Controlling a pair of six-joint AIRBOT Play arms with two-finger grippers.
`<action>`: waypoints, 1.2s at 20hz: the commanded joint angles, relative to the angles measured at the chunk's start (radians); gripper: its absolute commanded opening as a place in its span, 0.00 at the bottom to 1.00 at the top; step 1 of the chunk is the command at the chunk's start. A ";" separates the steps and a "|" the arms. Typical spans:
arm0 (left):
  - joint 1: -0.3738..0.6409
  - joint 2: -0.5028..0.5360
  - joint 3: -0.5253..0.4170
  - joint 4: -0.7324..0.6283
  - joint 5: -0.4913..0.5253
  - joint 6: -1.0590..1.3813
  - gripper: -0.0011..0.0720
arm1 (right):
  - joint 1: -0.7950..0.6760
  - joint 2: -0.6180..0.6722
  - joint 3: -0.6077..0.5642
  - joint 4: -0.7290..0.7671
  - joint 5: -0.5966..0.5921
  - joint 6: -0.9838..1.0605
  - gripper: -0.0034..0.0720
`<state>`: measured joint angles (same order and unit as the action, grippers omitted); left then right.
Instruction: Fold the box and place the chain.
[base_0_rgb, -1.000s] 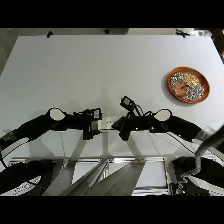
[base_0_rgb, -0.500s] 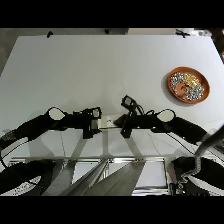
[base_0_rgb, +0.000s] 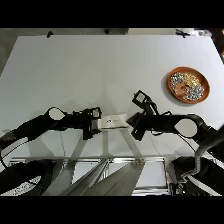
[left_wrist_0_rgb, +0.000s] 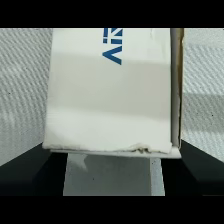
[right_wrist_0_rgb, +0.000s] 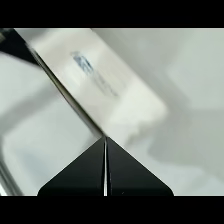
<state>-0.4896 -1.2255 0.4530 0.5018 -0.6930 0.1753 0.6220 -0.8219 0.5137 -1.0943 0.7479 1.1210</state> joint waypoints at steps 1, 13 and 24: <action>0.000 0.000 0.000 0.001 0.000 0.000 0.38 | 0.000 0.014 0.001 -0.566 0.268 0.712 0.05; 0.000 0.000 0.000 0.000 -0.067 0.000 0.38 | 0.000 0.010 -0.003 -0.288 0.437 1.052 0.05; 0.034 0.397 0.000 -0.005 0.178 -0.362 0.02 | 0.000 0.010 -0.003 -0.282 0.437 1.044 0.05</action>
